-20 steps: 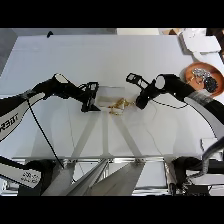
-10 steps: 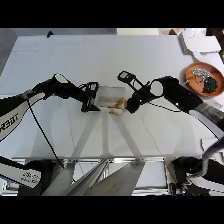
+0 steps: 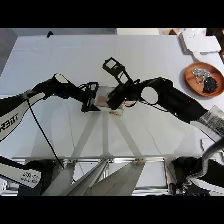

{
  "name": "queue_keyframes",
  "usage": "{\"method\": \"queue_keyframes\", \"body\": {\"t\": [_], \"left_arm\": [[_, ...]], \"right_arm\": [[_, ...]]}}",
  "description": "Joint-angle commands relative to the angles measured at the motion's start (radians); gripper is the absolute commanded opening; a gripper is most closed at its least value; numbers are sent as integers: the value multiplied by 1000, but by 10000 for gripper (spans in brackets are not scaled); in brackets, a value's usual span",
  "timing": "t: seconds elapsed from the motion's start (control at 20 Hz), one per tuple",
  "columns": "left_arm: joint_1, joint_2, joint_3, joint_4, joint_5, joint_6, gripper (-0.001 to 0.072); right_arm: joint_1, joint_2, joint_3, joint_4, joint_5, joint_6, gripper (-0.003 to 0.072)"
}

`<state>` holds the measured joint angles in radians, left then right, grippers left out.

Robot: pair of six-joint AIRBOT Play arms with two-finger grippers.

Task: Fold the box and place the chain.

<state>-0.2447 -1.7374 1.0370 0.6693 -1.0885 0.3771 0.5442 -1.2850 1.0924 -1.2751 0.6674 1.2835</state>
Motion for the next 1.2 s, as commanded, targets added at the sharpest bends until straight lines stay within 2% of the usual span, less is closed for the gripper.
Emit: {"method": "queue_keyframes", "body": {"t": [0.0,0.3,0.6,0.7,0.75,1.0,1.15], "left_arm": [[0,0,0,0,0,0,333],[0,0,0,0,0,0,333],[0,0,0,0,0,0,333],[0,0,0,0,0,0,333],[0,0,0,0,0,0,333],[0,0,0,0,0,0,333],[0,0,0,0,0,0,333]], "right_arm": [[24,1,29,2,-40,29,12],[23,-42,29,-12,-28,29,13],[23,-195,29,-11,43,72,28],[23,-197,29,-11,39,94,322],[23,-190,29,-11,35,97,353],[15,-85,29,-50,51,96,353],[-31,-10,28,-84,140,96,353]]}}
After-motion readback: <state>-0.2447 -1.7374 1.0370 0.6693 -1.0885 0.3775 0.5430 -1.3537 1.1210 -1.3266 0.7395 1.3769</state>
